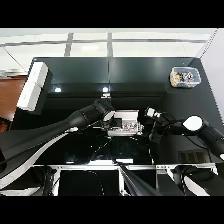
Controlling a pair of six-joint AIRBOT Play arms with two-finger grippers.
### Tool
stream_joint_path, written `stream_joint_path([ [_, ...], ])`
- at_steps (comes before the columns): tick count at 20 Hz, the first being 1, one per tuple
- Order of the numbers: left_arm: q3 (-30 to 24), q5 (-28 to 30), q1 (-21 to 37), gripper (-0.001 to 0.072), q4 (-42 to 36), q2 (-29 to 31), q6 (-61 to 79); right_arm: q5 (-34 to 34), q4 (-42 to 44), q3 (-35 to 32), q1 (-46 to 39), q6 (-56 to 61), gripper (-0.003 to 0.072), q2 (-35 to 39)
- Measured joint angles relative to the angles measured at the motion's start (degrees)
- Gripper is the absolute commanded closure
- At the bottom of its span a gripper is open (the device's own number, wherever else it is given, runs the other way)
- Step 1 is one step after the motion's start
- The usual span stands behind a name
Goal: Fold the box and place the chain.
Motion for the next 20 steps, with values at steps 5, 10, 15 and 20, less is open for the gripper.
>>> stream_joint_path([
  [5, 0.00, -0.02, 0.00, 0.0683, 0.00, 0.00, 0.00, -3.78, 2.60, 0.66, 2.32, -10.27, -0.0011, -5.14],
  [10, 0.00, -0.07, 0.00, 0.0683, 0.00, 0.00, 0.00, -5.70, 4.57, 0.81, 2.71, -13.40, 0.0436, -7.74],
  [15, 0.00, -0.11, 0.00, 0.0683, 0.00, 0.00, -0.02, -4.70, 2.38, 1.31, 2.75, -7.52, 0.0672, -7.17],
  [20, 0.00, -0.07, 0.00, 0.0682, 0.00, 0.00, -0.02, 1.33, -11.37, 6.19, 2.75, 18.29, 0.0672, 1.97],
])
